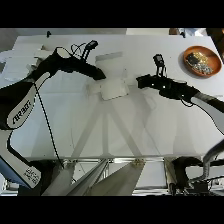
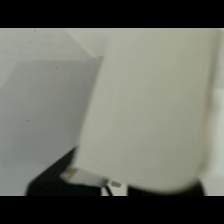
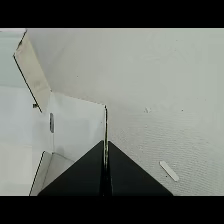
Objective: Fold the box and place the chain.
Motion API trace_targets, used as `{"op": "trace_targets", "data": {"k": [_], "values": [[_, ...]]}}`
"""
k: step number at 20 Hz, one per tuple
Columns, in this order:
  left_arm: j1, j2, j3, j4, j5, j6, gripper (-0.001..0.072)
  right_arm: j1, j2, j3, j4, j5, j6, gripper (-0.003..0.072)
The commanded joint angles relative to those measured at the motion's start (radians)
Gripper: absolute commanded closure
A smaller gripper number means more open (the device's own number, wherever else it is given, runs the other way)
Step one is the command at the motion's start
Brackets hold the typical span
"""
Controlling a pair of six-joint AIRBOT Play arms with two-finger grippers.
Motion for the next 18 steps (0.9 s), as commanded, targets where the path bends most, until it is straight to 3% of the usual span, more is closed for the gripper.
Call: {"op": "trace_targets", "data": {"k": [1,18], "values": [[-0.001,-0.001,0.001,0.019,-0.005,0.045,0.0703,0.001,0.001,0.000,0.000,0.001,0.000,0.0675],[-0.002,0.000,0.001,-0.010,-0.027,0.060,0.0696,0.001,0.001,0.000,0.000,0.001,0.000,0.0675]]}}
